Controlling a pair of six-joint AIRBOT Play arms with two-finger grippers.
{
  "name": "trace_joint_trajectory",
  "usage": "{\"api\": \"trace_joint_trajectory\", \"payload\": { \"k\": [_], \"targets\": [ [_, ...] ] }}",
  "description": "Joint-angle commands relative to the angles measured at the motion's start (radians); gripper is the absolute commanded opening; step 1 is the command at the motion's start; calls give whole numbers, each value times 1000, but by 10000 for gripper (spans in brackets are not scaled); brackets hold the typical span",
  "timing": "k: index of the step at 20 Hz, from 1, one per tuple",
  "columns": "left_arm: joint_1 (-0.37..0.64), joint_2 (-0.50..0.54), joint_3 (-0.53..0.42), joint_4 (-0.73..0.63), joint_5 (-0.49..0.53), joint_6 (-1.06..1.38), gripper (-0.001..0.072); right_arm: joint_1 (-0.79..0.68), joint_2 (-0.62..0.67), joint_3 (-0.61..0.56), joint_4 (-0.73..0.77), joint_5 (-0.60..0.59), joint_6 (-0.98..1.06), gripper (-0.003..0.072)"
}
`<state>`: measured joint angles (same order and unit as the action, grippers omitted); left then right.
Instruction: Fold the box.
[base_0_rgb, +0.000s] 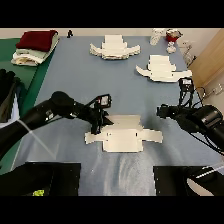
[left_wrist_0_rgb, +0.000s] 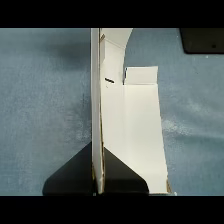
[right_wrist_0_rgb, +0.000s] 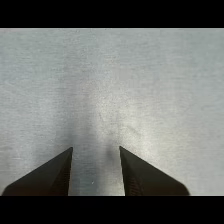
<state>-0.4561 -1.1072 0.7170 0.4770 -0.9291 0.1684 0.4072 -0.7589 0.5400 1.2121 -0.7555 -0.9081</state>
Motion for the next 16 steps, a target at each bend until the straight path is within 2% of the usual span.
{"api": "trace_joint_trajectory", "payload": {
  "k": [1, 7, 16],
  "targets": [
    [40, -106, 77, 2, -145, -55, 15, 0, 0, 1, 0, 6, 3, 449],
    [39, -163, 79, 3, -146, -64, 15, 0, -2, 1, 0, 7, 3, 449],
    [38, -166, 73, 18, -145, -66, 15, 0, -2, 1, 0, 7, 3, 449]
  ]
}}
